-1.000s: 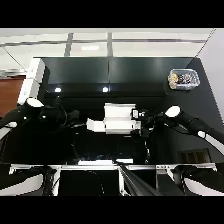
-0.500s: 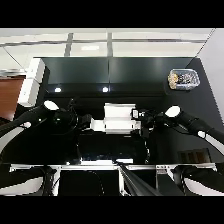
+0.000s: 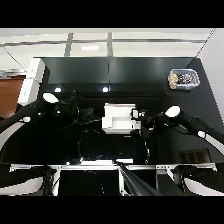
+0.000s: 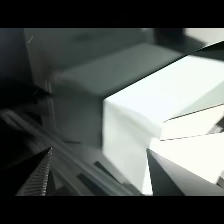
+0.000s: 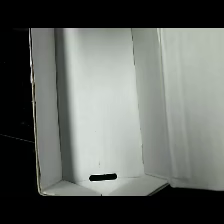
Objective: Fold the box and place the chain.
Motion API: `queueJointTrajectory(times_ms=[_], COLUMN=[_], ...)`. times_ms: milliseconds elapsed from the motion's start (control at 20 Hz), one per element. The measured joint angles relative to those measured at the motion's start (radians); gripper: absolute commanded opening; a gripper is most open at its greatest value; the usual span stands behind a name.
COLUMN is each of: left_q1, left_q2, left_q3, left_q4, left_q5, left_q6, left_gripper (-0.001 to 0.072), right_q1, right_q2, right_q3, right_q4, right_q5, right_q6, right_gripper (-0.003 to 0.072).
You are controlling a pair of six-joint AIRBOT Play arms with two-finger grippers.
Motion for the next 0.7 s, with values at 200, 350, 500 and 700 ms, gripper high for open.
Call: queueJointTrajectory(times_ms=[200,350,500,700], left_q1=[-0.013,-0.034,-0.054,-0.072], left_q2=[0.000,-0.001,-0.002,-0.002], left_q3=[0.040,0.051,0.055,0.057], left_q4=[-0.008,-0.018,-0.023,-0.031], left_q5=[-0.060,-0.109,-0.134,-0.140], left_q6=[0.004,0.005,0.007,0.006], left_gripper=[0.0671,0.0657,0.0585,0.0584], right_q1=[0.000,0.000,0.000,0.000], right_q2=[0.000,0.000,0.000,0.000], right_q3=[0.000,0.000,0.000,0.000], right_q4=[0.000,0.000,0.000,0.000], right_q5=[0.000,0.000,0.000,0.000], right_q6=[0.000,0.000,0.000,0.000], right_gripper=[0.0054,0.0053,0.0053,0.0054])
